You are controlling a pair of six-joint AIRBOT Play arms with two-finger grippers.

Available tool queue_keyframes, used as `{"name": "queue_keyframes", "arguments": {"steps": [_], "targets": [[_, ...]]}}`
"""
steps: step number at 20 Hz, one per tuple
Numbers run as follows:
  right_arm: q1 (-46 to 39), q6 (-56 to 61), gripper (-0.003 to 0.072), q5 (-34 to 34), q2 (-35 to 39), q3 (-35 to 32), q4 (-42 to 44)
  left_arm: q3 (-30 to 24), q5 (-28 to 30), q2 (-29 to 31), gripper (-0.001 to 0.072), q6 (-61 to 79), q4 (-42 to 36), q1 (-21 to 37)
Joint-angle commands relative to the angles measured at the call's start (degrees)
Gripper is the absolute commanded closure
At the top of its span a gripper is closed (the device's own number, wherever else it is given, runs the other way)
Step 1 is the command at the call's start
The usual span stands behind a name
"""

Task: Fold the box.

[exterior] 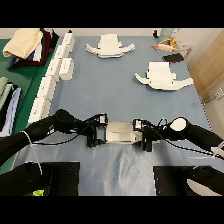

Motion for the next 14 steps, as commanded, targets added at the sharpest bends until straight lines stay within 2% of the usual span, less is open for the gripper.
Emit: {"name": "queue_keyframes", "arguments": {"steps": [1, 7, 14], "targets": [[0.02, 0.0, 0.0184, 0.0, 0.04, 0.04, -0.02, -0.22, 1.33, -1.55, 0.0015, 3.87, -3.17, -0.81], [0.02, 0.0, 0.0184, 0.0, 0.04, 0.04, 0.0, -0.22, 1.27, -2.97, 0.0015, 10.21, -8.57, -0.83], [0.02, 0.0, 0.0184, 0.0, 0.04, 0.04, 0.0, -0.81, 2.29, -3.32, 0.0016, 11.45, -8.59, -1.55]]}}
